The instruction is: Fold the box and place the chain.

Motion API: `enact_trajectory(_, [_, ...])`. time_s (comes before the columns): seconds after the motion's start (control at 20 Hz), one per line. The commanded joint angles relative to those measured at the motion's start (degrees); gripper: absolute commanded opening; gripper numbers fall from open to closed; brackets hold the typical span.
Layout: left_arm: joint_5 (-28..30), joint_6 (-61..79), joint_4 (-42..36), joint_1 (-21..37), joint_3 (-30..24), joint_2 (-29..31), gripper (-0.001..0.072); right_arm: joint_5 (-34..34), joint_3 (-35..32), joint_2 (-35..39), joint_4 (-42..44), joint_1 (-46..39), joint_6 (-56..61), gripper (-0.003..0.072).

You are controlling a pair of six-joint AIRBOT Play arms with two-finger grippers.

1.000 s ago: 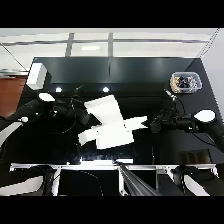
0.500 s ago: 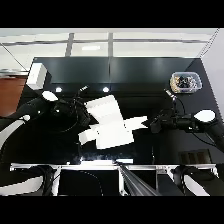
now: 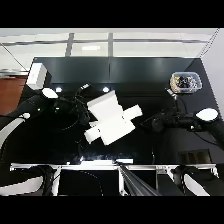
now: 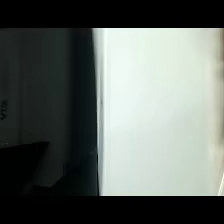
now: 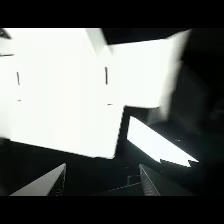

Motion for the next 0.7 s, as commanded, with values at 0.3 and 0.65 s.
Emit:
enact_trajectory(0.3, [1.5, 15.3, 4.1, -8.4, 3.5, 2.7, 0.0022, 19.1, 12.8, 0.1, -18.8, -12.0, -6.2, 0.0524])
enact_trajectory(0.65, [14.0, 21.4, 4.7, -15.3, 0.9, 1.2, 0.0024, 11.9, 11.6, 0.0, -18.8, -3.1, -6.6, 0.0524])
